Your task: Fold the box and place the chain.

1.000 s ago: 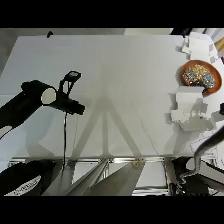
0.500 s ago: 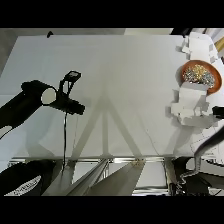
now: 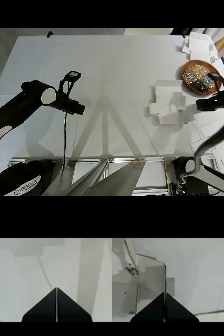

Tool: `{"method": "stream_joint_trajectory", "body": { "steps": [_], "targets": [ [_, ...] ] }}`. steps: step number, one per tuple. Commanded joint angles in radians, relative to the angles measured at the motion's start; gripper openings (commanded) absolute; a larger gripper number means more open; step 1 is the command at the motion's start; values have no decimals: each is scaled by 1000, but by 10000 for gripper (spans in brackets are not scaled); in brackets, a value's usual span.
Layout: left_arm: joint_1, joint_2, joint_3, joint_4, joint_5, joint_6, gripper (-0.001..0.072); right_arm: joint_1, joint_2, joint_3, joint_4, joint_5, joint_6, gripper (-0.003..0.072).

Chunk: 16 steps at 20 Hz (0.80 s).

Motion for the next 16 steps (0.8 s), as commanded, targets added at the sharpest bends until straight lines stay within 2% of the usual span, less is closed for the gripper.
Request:
{"method": "stream_joint_trajectory", "body": {
  "steps": [1, 3, 7, 16],
  "targets": [
    [0, 0, 0, 0, 0, 0, 9, 150, 148, -166, 271, -72, -43, 12],
    [0, 0, 0, 0, 0, 0, 9, 265, 236, -263, 329, -136, -35, 12],
    [0, 0, 0, 0, 0, 0, 9, 464, 349, -376, 337, -281, 86, 12],
    [0, 0, 0, 0, 0, 0, 9, 755, 362, -390, 344, -472, 278, 13]
  ]
}}
